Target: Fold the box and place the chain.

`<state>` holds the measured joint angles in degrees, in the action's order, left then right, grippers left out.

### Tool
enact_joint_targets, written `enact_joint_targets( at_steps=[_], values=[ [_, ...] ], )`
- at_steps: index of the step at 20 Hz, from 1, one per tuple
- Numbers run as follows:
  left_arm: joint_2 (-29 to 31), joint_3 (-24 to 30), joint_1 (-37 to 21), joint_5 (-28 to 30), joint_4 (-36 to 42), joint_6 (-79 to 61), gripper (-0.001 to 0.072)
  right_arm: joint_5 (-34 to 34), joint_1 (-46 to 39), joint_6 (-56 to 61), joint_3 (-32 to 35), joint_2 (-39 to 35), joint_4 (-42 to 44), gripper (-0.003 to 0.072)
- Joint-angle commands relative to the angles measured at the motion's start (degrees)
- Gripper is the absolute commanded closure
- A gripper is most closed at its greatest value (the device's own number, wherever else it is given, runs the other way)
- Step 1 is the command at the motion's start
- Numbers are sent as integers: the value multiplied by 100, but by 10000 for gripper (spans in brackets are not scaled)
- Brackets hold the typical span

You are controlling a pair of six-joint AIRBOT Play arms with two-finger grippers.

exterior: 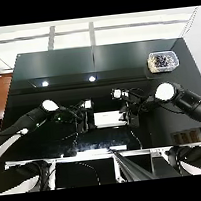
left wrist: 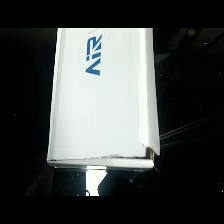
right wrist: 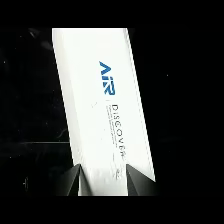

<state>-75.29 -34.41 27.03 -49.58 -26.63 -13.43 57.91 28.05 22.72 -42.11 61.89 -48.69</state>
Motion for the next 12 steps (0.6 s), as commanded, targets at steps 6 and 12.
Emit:
enact_joint_targets(
  at_steps=[6, 12],
  values=[
    [-2, -4, 2, 2, -4, -7, 433, -313, 28, 22, 98, -37, 59, 457],
    [-2, -4, 2, 2, -4, -7, 432, -195, 28, 59, 101, -35, 61, 454]
  ],
)
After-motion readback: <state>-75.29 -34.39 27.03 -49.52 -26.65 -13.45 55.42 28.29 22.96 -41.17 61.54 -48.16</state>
